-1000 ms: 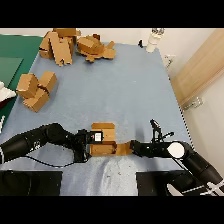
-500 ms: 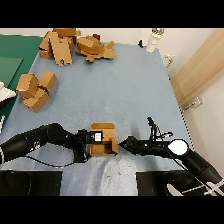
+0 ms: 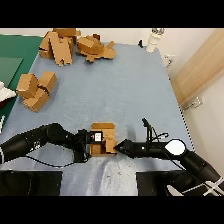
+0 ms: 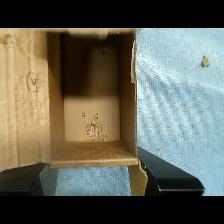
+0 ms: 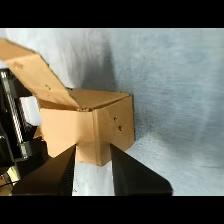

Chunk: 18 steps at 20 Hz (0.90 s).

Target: Fold the box.

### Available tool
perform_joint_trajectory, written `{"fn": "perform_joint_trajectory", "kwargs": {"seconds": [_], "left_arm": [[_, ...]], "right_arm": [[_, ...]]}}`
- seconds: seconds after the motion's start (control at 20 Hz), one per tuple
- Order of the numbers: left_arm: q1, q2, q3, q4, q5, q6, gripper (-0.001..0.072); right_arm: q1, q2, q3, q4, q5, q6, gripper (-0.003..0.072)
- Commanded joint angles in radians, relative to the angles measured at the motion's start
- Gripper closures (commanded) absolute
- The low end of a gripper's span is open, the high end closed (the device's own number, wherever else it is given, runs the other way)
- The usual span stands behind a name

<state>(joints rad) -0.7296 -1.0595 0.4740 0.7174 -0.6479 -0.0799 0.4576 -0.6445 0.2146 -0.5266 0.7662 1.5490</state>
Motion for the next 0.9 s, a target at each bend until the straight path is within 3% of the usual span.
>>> {"fn": "perform_joint_trajectory", "kwargs": {"seconds": [0.0,0.2,0.3,0.55,0.85], "left_arm": [[0.0,0.0,0.0,0.0,0.001,0.0,0.02],[0.0,0.0,0.0,0.0,0.001,0.001,0.02],[0.0,0.0,0.0,0.0,0.001,0.0,0.02],[0.0,0.0,0.0,0.0,0.001,0.0,0.02],[0.0,0.0,0.0,0.0,0.002,0.001,0.02]], "right_arm": [[0.125,-0.071,0.07,-0.13,-0.091,0.1,0.0339],[0.275,-0.217,0.271,-0.687,0.022,0.58,0.0342],[0.34,-0.298,0.367,-0.855,0.101,0.708,0.0343],[0.452,-0.496,0.554,-1.028,0.233,0.849,0.0361],[0.486,-0.66,0.691,-1.054,0.338,0.932,0.0373]]}}
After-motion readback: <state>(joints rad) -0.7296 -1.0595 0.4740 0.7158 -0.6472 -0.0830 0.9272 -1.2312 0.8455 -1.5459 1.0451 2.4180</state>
